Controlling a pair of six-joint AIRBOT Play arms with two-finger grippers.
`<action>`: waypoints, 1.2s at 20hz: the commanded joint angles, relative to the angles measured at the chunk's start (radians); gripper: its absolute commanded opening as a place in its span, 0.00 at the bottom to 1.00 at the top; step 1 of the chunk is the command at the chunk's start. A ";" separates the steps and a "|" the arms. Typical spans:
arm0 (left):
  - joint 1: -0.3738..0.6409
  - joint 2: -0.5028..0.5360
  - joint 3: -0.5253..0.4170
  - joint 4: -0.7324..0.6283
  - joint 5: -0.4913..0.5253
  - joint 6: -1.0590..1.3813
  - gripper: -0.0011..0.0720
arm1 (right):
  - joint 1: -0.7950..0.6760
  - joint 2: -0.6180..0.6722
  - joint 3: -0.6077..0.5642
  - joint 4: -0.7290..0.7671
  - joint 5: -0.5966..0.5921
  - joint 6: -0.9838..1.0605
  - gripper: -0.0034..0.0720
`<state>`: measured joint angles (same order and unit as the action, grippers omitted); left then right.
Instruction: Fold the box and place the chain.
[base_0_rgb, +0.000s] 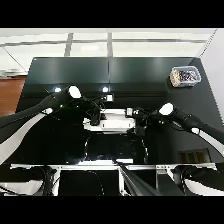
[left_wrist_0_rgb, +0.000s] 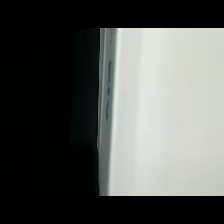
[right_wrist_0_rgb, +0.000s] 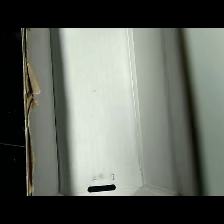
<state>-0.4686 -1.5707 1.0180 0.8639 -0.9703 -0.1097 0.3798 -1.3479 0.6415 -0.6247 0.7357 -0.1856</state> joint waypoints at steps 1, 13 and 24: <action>0.000 0.000 0.001 0.000 0.002 0.001 0.05 | 0.005 -0.003 -0.001 -0.034 -0.014 0.029 0.91; 0.064 0.084 0.058 0.080 -0.011 -0.202 0.82 | 0.005 -0.003 -0.001 -0.034 -0.015 0.028 0.69; 0.110 0.248 -0.143 -0.119 -0.409 -0.658 0.05 | 0.005 -0.003 -0.001 -0.034 -0.016 0.028 0.37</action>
